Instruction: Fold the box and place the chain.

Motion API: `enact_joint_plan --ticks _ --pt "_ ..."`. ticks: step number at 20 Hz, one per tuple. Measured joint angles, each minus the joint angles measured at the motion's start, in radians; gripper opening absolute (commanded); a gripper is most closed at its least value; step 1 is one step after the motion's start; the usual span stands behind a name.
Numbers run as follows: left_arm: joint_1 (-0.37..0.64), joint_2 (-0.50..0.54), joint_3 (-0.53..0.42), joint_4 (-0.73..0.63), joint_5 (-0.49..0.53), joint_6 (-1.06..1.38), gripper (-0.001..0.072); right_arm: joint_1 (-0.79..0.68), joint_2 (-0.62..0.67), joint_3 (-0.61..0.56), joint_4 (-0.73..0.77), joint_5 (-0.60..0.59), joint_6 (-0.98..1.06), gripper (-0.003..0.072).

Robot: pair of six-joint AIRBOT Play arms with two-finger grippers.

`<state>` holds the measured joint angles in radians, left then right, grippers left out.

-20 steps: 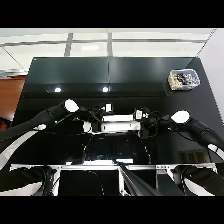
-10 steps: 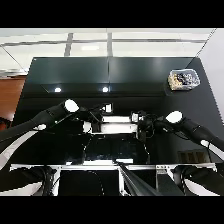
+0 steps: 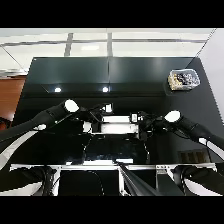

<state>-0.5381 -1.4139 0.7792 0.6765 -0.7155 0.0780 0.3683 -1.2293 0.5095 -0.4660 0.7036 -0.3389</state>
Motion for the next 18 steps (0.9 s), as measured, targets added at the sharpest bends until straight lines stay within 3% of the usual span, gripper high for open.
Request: enact_joint_plan --ticks 18 --pt "0.000 0.000 0.000 0.000 0.007 0.002 0.0029 0.019 -0.015 0.014 -0.060 -0.014 0.065 0.0705"
